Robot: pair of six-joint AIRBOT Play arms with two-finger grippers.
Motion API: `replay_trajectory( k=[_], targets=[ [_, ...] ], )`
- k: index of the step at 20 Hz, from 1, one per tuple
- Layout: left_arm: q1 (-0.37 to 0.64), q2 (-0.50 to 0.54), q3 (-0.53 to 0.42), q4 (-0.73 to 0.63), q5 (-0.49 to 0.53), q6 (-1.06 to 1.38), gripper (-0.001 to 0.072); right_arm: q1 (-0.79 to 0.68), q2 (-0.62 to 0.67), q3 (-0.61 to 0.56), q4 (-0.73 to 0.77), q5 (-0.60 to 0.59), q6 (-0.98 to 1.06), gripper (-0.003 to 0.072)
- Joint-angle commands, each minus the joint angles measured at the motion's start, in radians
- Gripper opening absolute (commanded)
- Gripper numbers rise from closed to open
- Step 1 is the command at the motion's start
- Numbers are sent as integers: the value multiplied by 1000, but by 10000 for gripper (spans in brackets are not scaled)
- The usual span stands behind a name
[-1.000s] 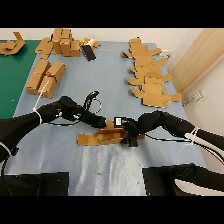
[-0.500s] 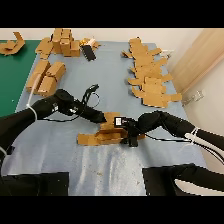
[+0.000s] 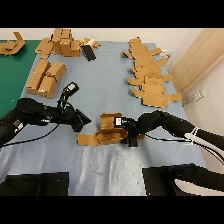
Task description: Fold the box.
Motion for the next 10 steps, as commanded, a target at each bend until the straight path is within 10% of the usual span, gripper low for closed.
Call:
replay_trajectory(
  k=[1,10],
  targets=[
    [-55,42,-40,119,13,94,600,-1,0,0,0,0,0,433],
    [-235,-89,-39,353,146,263,599,-1,0,0,0,0,0,433]
  ],
)
